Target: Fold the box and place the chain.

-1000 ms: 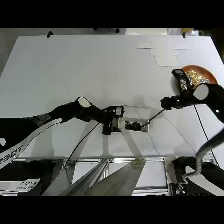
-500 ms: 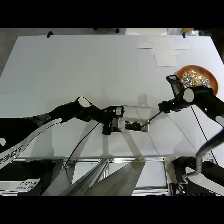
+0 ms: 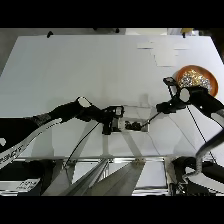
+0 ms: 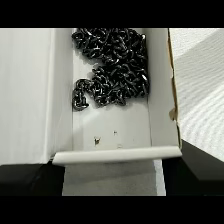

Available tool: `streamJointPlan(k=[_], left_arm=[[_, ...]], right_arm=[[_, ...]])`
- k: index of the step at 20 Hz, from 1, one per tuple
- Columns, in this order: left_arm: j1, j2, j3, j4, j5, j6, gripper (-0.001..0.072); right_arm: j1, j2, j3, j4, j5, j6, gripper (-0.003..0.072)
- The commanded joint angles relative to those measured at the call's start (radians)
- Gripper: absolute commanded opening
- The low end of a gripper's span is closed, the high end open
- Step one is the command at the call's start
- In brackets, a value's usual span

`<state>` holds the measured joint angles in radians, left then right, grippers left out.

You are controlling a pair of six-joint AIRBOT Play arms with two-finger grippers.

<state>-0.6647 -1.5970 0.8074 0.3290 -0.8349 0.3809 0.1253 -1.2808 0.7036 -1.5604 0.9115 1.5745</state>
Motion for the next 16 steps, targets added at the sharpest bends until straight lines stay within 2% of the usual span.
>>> streamJointPlan(k=[1,5,11,14,15,16], left_arm=[[0.000,0.001,0.001,0.000,0.000,0.000,0.0135],[0.000,0.001,0.001,0.000,0.001,0.000,0.0135],[0.000,0.001,0.001,0.000,0.000,0.000,0.0135],[0.000,0.000,0.001,0.000,0.001,0.000,0.0135],[0.000,0.001,0.001,0.000,0.001,0.000,0.0135],[0.000,0.001,0.001,0.000,0.000,0.000,0.0135]], right_arm=[[0.001,0.001,-0.005,-0.003,0.004,-0.001,0.0017],[0.000,0.095,-0.005,-0.006,0.034,-0.005,0.0016],[0.000,0.350,-0.005,0.026,0.155,-0.016,0.0016],[0.000,0.464,-0.016,0.041,0.119,-0.034,0.0019],[0.000,0.472,-0.024,0.026,0.097,-0.032,0.0031],[0.000,0.469,-0.031,0.018,0.084,-0.022,0.0095]])
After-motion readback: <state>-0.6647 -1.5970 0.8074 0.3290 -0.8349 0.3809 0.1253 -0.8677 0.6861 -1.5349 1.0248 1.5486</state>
